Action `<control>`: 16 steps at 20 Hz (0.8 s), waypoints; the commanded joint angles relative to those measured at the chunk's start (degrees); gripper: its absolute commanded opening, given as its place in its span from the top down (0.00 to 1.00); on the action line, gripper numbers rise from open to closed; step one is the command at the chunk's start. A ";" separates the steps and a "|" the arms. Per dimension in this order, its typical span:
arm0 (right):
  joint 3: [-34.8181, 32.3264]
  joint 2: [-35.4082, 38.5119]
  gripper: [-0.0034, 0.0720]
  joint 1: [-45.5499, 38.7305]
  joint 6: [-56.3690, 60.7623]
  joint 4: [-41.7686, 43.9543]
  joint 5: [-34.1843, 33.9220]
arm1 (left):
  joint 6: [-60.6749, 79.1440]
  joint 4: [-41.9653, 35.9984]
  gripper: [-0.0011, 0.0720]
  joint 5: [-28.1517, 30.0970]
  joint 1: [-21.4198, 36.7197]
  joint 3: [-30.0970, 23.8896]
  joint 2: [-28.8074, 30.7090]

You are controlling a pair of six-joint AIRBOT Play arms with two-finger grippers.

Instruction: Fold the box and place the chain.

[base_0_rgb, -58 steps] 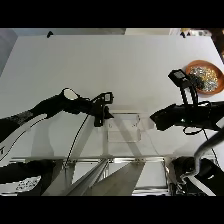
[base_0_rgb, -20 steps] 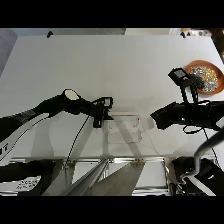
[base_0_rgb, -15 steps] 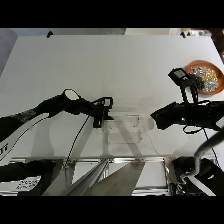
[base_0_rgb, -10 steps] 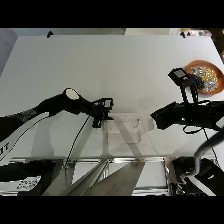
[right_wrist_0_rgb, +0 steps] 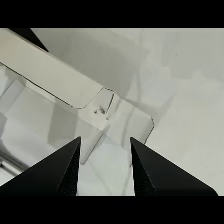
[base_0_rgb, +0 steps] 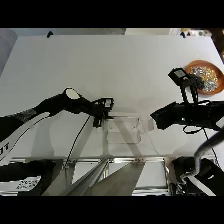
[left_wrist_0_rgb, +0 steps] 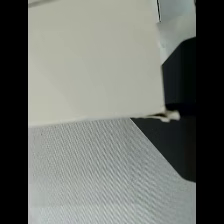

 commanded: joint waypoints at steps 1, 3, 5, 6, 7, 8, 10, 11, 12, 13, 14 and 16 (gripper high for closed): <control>0.07 0.04 0.50 0.04 0.00 0.00 0.04 | 0.00 -0.02 0.97 0.46 0.00 0.07 0.00; 0.07 0.04 0.50 0.04 0.00 0.00 0.04 | -0.02 -0.02 0.97 0.44 0.00 0.07 0.00; 0.07 0.04 0.50 0.04 -0.28 -0.02 -0.09 | -0.02 -0.02 0.97 0.39 0.00 0.07 0.00; 0.07 0.04 0.50 0.04 -1.55 0.02 -0.04 | -0.02 -0.02 0.97 0.39 0.00 0.07 0.00; 0.07 0.04 0.50 0.04 -2.99 0.02 -0.04 | -0.02 -0.02 0.97 0.39 0.00 0.07 0.00; 0.07 0.04 0.50 0.04 -4.83 0.02 -0.04 | -0.02 -0.02 0.97 0.42 0.00 0.04 0.00; 0.07 0.04 0.50 0.04 -8.04 0.11 0.44 | -0.02 -0.02 0.97 0.39 0.00 0.07 0.00; 0.07 0.04 0.55 0.04 -10.60 0.55 0.72 | -0.02 -0.02 0.97 0.39 0.00 0.07 0.00; 0.07 0.04 0.74 0.04 -13.60 1.03 0.79 | -0.02 -0.02 0.97 0.35 0.00 0.07 0.00; 0.04 0.04 0.94 0.04 -16.72 1.68 0.52 | -0.02 -0.02 0.97 0.37 0.00 0.07 0.00; 0.02 0.04 0.94 0.04 -19.12 2.47 0.07 | -0.02 -0.02 0.97 0.35 0.00 0.07 0.00; -0.39 -0.02 0.94 0.04 -26.73 6.25 -1.62 | -0.02 -0.02 0.97 0.35 0.00 0.07 0.00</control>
